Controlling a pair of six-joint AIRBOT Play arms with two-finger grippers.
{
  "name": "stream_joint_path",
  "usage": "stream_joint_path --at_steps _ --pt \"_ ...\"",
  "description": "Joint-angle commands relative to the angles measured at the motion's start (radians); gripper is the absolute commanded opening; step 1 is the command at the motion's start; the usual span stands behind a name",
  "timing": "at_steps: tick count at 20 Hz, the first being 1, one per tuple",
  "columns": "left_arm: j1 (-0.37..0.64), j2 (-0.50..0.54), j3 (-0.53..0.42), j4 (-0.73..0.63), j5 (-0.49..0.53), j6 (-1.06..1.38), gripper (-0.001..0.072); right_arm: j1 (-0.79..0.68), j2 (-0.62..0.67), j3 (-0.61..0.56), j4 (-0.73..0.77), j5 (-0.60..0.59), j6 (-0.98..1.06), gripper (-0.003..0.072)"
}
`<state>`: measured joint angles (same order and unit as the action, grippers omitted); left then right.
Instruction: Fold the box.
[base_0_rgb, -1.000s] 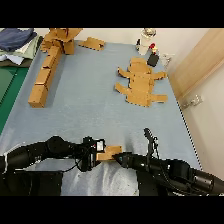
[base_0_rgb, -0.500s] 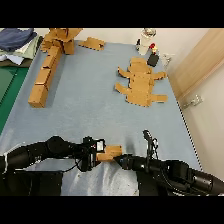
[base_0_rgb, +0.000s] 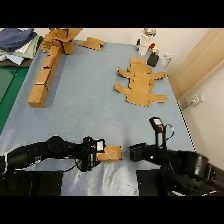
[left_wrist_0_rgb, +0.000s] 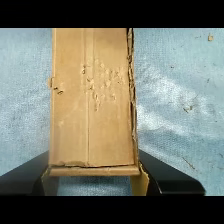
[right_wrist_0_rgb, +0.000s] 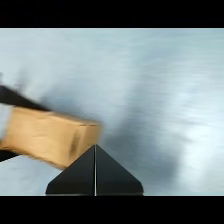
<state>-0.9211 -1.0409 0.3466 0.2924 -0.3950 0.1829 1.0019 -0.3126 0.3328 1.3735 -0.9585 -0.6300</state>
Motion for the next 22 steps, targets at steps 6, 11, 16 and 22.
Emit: stream_joint_path --at_steps 6,11,16,22 --pt "0.000 0.000 0.001 0.000 0.000 0.000 0.0384 -0.339 -0.474 0.373 0.127 -0.306 -0.337 0.0003" --pt "0.000 0.000 0.001 0.000 0.000 0.000 0.0384 -0.523 -0.861 0.611 0.317 -0.289 -0.505 0.0002" --pt "0.000 0.000 0.001 -0.001 0.000 0.000 0.0384 -0.529 -1.001 0.669 0.394 -0.243 -0.526 0.0003" --pt "0.000 0.057 0.013 -0.003 0.077 -0.061 0.0384 -0.529 -1.001 0.669 0.377 -0.238 -0.532 0.0003"
